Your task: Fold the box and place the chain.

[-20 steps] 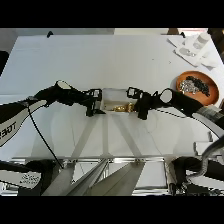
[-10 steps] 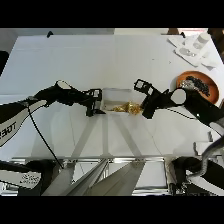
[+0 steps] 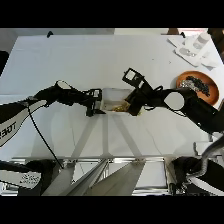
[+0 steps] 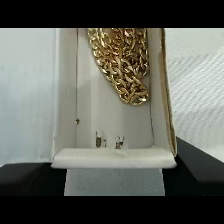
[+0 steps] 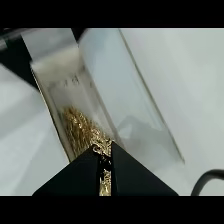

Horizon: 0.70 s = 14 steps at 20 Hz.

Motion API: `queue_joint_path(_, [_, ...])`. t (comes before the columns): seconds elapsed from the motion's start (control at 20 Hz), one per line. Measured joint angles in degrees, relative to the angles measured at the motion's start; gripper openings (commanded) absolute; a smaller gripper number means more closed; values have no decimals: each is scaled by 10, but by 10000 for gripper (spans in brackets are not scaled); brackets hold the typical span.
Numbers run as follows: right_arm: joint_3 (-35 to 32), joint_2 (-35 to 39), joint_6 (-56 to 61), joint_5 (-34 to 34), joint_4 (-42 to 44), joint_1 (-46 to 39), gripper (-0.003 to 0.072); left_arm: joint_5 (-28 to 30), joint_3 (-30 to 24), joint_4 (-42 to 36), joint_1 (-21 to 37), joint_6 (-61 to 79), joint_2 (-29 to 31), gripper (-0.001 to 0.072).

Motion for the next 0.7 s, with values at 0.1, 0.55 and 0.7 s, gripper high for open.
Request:
queue_joint_path(0.1, [30,-23,16,-12,0,18,10,0,0,0,0,0,0,257])
queue_joint_path(0.55, [80,-129,73,20,-7,52,377,0,0,0,0,0,0,257])
queue_joint_path(0.7, [82,-117,73,49,-13,53,377,0,0,0,0,0,0,257])
